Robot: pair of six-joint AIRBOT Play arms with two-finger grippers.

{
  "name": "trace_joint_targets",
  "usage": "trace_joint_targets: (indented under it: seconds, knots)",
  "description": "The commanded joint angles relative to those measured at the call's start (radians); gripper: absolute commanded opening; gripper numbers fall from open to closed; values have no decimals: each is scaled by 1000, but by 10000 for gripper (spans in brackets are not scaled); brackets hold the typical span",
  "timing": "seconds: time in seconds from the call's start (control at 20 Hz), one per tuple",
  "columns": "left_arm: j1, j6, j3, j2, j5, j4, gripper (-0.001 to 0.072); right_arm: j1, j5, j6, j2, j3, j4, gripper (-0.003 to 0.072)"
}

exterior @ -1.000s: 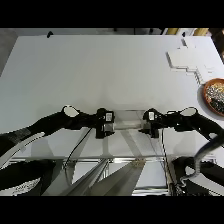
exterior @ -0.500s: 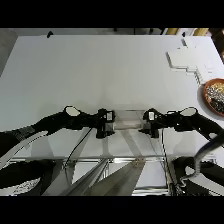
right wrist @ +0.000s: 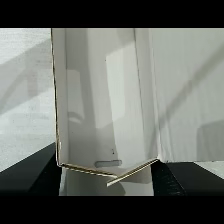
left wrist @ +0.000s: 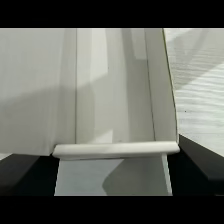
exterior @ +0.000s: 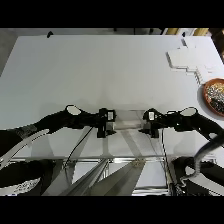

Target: Fold the box and place the chain.

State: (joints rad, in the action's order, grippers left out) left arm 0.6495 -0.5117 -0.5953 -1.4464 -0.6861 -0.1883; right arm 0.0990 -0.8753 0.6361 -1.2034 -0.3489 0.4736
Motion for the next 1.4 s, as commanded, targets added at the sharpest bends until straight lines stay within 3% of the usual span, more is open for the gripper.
trace_joint_targets:
  seconds: [0.0,0.15,0.2,0.3,0.4,1.35]
  knots:
    - [1,-25,-1,-5,-6,1,700,0,0,0,0,-1,0,415]
    - [0,-25,-1,-5,-6,1,687,0,0,0,0,0,0,415]
    - [0,-25,-1,-5,-6,1,601,0,0,0,0,0,0,415]
    - [0,-25,-1,-5,-6,1,343,0,0,0,0,0,0,415]
    - [0,-24,-1,-5,-6,1,274,0,0,0,0,-1,0,415]
    - [0,-12,-1,-4,-6,0,275,0,-41,0,0,0,-3,414]
